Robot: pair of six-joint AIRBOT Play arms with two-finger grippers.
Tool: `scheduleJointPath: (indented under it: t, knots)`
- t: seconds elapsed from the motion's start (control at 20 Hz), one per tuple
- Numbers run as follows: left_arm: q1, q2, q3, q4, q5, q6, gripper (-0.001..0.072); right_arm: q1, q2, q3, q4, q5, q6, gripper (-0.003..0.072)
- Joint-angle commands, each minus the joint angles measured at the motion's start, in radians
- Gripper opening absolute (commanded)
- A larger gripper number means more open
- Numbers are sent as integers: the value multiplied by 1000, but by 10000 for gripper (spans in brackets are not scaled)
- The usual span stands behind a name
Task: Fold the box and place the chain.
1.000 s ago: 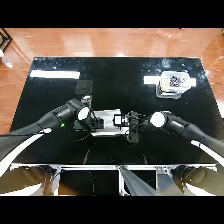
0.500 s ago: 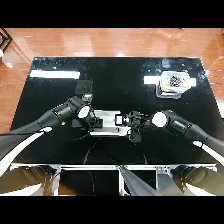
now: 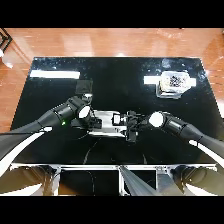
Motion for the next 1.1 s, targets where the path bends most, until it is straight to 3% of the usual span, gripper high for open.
scheduleJointPath:
  t: [0.0,0.55,1.05]
  knots:
    - [0,-1,1,2,-1,1,18,14,-2,0,29,-8,-7,336]
    - [0,-12,0,-4,-5,0,19,23,-13,0,166,-27,-8,334]
    - [0,-12,0,-4,-5,0,18,80,-44,0,169,-96,-20,328]
